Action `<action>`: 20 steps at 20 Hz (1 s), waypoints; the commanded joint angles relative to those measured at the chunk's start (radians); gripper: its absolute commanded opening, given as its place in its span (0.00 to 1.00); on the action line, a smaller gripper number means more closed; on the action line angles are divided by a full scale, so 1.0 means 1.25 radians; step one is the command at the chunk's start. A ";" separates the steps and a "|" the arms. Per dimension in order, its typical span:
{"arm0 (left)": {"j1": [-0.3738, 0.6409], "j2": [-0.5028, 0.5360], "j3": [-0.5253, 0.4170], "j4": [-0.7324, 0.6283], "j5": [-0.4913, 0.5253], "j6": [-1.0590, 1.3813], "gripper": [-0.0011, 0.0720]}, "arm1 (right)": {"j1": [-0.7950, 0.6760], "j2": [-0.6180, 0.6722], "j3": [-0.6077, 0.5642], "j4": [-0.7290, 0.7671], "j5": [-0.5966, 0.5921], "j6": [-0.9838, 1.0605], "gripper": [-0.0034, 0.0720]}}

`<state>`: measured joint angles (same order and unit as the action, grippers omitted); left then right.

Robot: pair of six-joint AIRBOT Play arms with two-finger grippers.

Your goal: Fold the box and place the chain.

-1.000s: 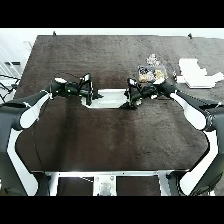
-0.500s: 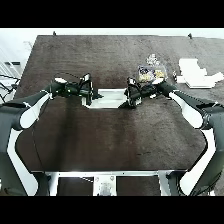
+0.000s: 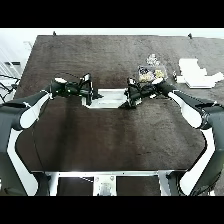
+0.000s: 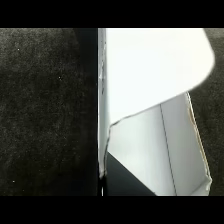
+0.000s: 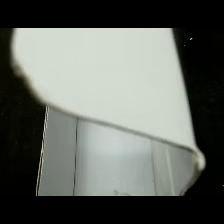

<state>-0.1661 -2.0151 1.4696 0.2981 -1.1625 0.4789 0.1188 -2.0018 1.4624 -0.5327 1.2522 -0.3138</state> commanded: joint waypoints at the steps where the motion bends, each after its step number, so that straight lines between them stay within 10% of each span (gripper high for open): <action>1: 0.001 0.000 0.001 0.000 0.000 0.000 0.04 | 0.002 -0.003 0.001 0.001 0.016 0.002 0.95; 20: 0.001 0.000 0.001 0.000 0.000 0.000 0.04 | -0.017 -0.004 0.006 0.020 0.009 -0.026 0.95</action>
<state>-0.1661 -2.0151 1.4696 0.2981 -1.1629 0.4793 0.0990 -2.0068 1.4685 -0.5144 1.2667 -0.3405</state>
